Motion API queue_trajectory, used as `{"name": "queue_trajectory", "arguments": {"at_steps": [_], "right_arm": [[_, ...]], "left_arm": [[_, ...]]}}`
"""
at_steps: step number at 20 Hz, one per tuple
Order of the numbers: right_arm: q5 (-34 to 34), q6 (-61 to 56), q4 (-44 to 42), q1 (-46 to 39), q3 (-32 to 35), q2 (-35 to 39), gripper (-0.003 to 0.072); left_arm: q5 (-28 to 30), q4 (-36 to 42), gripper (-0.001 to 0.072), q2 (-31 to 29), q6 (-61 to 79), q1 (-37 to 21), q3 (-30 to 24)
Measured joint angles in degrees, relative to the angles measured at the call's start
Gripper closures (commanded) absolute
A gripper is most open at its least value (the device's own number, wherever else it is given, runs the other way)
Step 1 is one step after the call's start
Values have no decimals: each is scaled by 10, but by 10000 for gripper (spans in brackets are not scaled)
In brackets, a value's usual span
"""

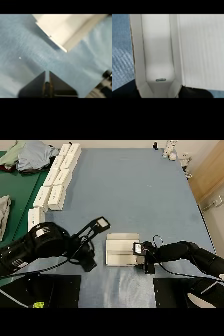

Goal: Fold the box.

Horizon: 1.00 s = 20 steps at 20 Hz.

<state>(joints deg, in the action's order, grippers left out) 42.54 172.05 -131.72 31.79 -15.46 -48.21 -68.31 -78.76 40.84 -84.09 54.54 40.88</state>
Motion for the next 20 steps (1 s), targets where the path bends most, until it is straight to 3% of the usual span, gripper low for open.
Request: {"name": "queue_trajectory", "arguments": {"at_steps": [5,9,14,20], "right_arm": [[0,0,0,0,0,0,155],[0,0,0,0,0,0,155],[0,0,0,0,0,0,155],[0,0,0,0,0,0,155]], "left_arm": [[160,109,21,-69,329,-87,-164],[278,202,21,-73,527,-105,-241],[368,340,21,-15,707,-111,-267],[393,440,21,49,821,-107,-261]]}}
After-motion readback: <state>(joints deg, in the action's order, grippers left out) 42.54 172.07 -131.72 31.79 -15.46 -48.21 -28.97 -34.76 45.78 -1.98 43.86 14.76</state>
